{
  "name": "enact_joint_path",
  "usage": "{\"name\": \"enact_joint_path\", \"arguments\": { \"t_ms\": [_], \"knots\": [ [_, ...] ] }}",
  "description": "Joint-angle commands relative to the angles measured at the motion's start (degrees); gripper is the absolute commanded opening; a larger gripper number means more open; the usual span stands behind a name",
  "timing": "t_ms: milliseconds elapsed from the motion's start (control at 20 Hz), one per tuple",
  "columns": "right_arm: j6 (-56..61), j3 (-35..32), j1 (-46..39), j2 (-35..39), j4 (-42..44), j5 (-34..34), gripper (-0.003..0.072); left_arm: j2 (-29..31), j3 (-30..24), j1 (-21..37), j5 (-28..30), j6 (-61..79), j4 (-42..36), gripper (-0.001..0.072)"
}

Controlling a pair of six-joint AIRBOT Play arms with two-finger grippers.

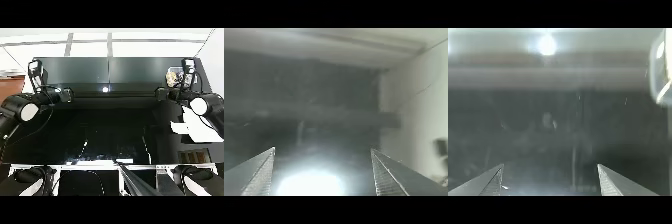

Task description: Fold the box and place the chain.

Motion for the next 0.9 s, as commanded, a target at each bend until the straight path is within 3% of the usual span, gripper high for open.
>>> {"name": "enact_joint_path", "arguments": {
  "t_ms": [0,100,200,300,400,550,650,850],
  "knots": [
    [0.0,4.2,-6.7,-5.3,-0.8,7.8,0.0713,-2.3,0.4,0.7,-6.0,1.0,6.7,0.0708],
    [-2.2,9.5,-17.7,-6.7,-1.5,11.0,0.0713,-2.2,1.6,2.5,-13.9,1.0,12.3,0.071],
    [-3.4,14.4,-29.9,-8.7,-0.3,10.6,0.0713,-2.3,1.8,5.3,-18.4,1.0,11.2,0.071],
    [-5.4,18.8,-39.8,-11.5,1.8,10.7,0.0713,-2.3,1.8,7.6,-17.1,5.8,0.3,0.071],
    [-5.4,23.4,-48.6,-14.8,2.2,15.2,0.0712,-2.3,1.8,7.8,-15.3,8.5,-6.2,0.0709],
    [-5.9,28.0,-59.6,-21.2,2.5,23.7,0.0711,-2.3,1.8,7.6,-16.3,8.5,-7.2,0.0709],
    [-12.7,28.1,-64.3,-25.2,5.3,28.0,0.0711,-2.3,1.8,7.6,-16.7,8.5,-7.2,0.0709],
    [-26.3,31.0,-69.9,-31.1,9.1,30.8,0.0706,-2.3,1.8,7.6,-16.7,8.3,-8.6,0.071]
  ]
}}
